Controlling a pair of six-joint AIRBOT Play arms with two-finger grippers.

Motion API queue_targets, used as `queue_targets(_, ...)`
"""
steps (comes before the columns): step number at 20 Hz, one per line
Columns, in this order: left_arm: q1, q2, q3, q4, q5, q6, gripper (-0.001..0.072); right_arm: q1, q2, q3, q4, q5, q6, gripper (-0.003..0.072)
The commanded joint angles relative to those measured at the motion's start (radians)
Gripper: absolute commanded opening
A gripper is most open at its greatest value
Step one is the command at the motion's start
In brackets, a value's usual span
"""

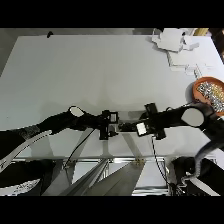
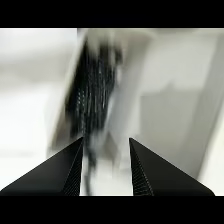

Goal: Fold the box and place the chain.

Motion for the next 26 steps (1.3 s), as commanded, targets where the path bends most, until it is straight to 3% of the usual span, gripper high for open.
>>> queue_targets(1, 0.0, 0.001, 0.0, 0.0, 0.0, 0.0, 0.0273, -0.262, 0.024, -0.004, -0.1, 0.12, -0.013, 0.0288)
queue_targets(5, 0.0, 0.001, 0.0, 0.0, 0.0, 0.0, 0.0273, -0.491, -0.055, -0.042, -0.096, -0.009, -0.151, 0.0288)
queue_targets(10, 0.0, 0.001, 0.0, 0.0, 0.0, 0.0, 0.0273, -0.523, -0.238, -0.043, -0.099, -0.139, -0.213, 0.0289)
queue_targets(13, 0.0, 0.001, 0.0, 0.0, 0.0, 0.0, 0.0273, -0.523, -0.283, -0.043, -0.093, -0.18, -0.258, 0.0288)
queue_targets(18, 0.0, 0.001, 0.0, 0.0, 0.0, 0.0, 0.0273, -0.523, -0.35, -0.043, -0.092, -0.18, -0.296, 0.0245)
queue_targets(21, 0.0, 0.001, 0.0, 0.0, 0.0, 0.0, 0.0273, -0.522, -0.356, -0.043, -0.091, -0.171, -0.297, 0.0061)
queue_targets(22, 0.0, 0.001, 0.0, 0.0, 0.0, 0.0, 0.0273, -0.522, -0.353, -0.043, -0.092, -0.154, -0.296, 0.0035)
queue_targets(26, 0.0, 0.001, 0.0, 0.0, 0.0, 0.0, 0.0273, -0.52, -0.24, -0.043, -0.08, -0.032, -0.277, 0.0023)
